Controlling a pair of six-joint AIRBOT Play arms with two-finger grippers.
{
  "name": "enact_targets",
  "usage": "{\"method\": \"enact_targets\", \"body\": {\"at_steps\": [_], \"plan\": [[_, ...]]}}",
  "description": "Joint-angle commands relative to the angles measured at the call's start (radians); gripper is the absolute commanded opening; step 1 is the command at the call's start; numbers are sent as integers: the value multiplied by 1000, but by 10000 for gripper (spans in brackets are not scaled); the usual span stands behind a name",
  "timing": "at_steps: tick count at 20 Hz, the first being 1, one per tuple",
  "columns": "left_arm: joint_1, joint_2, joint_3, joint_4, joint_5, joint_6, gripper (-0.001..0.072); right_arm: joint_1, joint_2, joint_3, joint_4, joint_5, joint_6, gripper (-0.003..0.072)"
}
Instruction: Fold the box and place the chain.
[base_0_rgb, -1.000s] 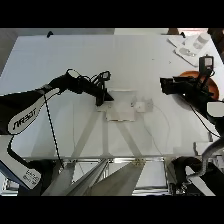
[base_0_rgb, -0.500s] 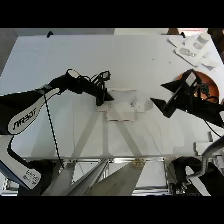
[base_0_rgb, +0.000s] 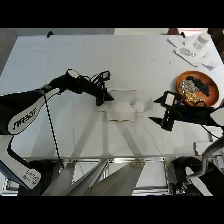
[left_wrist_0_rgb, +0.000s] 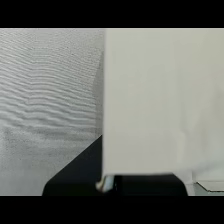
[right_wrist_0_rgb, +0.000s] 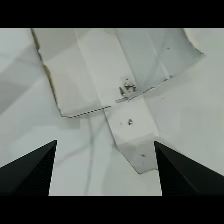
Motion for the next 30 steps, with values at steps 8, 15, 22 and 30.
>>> {"method": "enact_targets", "body": {"at_steps": [8,15,22,30], "plan": [[0,1,1,0,0,0,22,83,-227,-8,28,-82,-73,699],[0,1,1,0,0,0,22,82,-446,-8,230,-269,-449,699],[0,1,1,0,0,0,22,83,-567,-8,271,-311,-573,699],[0,1,1,0,0,0,22,83,-589,-8,503,-293,-597,699]]}}
